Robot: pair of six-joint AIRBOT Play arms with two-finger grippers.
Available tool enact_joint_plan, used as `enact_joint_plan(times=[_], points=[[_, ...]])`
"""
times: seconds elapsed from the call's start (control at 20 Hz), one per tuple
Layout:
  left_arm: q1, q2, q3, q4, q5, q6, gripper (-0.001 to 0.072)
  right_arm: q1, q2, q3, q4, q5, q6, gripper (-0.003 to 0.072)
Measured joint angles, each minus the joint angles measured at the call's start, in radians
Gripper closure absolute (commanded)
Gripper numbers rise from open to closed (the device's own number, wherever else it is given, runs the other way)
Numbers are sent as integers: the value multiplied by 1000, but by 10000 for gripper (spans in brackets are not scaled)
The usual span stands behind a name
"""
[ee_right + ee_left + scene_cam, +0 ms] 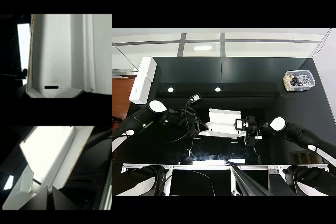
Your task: Fold the box and place the chain.
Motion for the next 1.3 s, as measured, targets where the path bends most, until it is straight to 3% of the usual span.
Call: enact_joint_plan(times=[0.55,0.65,0.95,1.1,1.15,1.3], points=[[35,7,17,-3,-46,0,611,0,0,0,-3,2,-2,486],[47,9,16,38,-62,-4,552,0,0,0,-3,2,-2,486],[42,10,15,261,-85,-90,535,0,0,0,-2,1,-2,486],[39,25,15,343,-79,-128,95,0,0,0,-2,1,-1,486],[39,37,15,354,-76,-130,29,0,0,0,-2,1,-1,485],[34,84,15,365,-69,-85,16,0,0,0,-2,1,-1,485]])
